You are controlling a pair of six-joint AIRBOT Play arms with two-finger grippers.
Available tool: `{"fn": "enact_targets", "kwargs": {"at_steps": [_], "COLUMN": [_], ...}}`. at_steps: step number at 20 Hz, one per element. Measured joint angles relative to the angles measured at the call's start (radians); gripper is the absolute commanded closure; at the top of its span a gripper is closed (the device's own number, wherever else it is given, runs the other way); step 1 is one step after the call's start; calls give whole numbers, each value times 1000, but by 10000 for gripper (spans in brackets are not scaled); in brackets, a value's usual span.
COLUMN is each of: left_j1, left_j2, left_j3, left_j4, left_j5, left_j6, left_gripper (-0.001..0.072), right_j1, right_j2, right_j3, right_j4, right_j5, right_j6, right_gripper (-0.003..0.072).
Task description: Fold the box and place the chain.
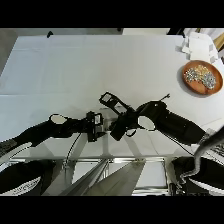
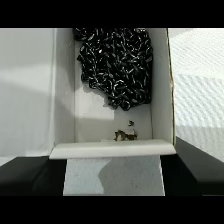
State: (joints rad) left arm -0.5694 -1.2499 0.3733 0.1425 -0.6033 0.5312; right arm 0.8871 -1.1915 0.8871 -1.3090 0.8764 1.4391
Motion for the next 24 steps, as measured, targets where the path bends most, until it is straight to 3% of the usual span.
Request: {"fn": "enact_targets", "kwargs": {"at_steps": [8,14,19,21,24], "left_j1": [0,0,0,0,0], "left_j2": [0,0,0,0,0], "left_j3": [0,0,0,0,0], "left_j4": [0,0,0,0,0], "left_j5": [0,0,0,0,0], "left_j6": [0,0,0,0,0], "left_gripper": [642,642,642,642,642], "right_j1": [-32,-290,-577,-660,-723], "right_j2": [159,277,265,227,130], "right_j3": [63,71,72,72,70], "right_j4": [-66,-119,-146,-149,-145], "right_j5": [88,209,256,258,256], "right_j6": [77,136,103,80,59], "right_gripper": [411,390,378,266,267]}}
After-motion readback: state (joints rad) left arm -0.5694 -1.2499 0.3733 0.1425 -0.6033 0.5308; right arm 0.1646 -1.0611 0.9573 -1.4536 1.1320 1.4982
